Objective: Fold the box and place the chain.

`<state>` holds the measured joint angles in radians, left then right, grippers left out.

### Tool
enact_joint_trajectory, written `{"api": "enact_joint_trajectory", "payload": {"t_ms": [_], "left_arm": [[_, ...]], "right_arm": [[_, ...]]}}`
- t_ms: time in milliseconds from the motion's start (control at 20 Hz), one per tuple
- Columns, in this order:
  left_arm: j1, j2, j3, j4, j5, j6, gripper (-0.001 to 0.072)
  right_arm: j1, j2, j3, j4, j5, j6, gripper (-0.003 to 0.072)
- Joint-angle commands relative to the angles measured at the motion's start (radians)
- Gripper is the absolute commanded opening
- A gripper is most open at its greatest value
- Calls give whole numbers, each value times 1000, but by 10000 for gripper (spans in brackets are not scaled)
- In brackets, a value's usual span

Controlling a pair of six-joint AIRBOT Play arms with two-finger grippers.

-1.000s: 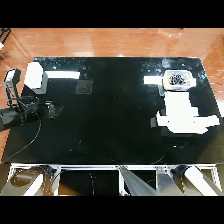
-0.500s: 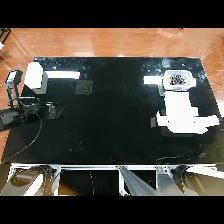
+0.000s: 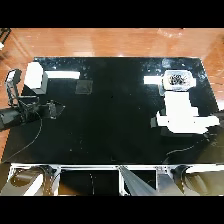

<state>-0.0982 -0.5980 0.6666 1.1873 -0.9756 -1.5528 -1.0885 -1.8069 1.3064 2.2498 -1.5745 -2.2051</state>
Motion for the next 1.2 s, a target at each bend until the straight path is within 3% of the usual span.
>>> {"api": "enact_joint_trajectory", "payload": {"t_ms": [0,1150], "left_arm": [[0,-2,0,-4,3,-4,631],[0,-2,0,-52,55,-3,631]], "right_arm": [[32,-42,23,13,-36,-7,711],[118,-50,12,-51,-61,11,699]]}}
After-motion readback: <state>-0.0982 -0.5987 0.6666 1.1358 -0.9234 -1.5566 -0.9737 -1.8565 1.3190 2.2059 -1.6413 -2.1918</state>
